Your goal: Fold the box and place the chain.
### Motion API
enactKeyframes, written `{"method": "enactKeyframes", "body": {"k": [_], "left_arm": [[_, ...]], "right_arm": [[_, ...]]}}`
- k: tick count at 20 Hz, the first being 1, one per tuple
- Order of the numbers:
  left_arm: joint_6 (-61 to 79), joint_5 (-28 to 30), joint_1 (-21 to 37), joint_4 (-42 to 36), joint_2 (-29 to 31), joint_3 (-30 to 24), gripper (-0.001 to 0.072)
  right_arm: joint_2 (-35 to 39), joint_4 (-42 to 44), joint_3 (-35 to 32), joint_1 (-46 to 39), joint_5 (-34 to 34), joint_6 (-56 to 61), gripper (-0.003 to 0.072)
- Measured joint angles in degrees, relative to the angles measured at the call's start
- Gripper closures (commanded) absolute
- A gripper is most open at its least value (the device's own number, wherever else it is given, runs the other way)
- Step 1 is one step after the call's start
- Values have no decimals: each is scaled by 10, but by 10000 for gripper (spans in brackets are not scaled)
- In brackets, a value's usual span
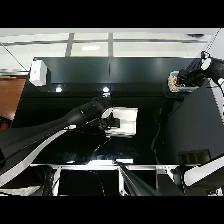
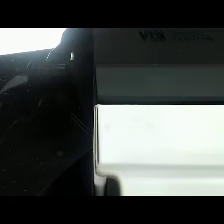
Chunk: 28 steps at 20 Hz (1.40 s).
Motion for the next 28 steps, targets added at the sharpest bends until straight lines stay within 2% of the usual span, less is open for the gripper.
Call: {"method": "enactKeyframes", "body": {"k": [1,2,3,8,14,18,20,24,28], "left_arm": [[0,-1,0,0,0,0,683],[0,-2,0,0,0,0,683],[0,-2,0,0,0,0,683],[1,-3,0,0,0,0,683],[1,-3,0,-7,0,0,683],[0,-3,0,-11,0,0,683],[0,-2,0,-12,0,0,683],[0,5,0,-13,0,0,683],[0,12,0,-13,0,0,683]], "right_arm": [[-1,0,3,0,5,0,631],[-2,0,8,0,12,-1,631],[-1,-1,15,0,24,-2,670],[30,-19,71,0,86,-37,682],[141,-7,116,0,112,-97,682],[232,36,127,0,116,-132,681],[273,72,129,0,150,-164,681],[351,155,105,9,233,-218,681],[436,238,7,45,311,-269,681]]}}
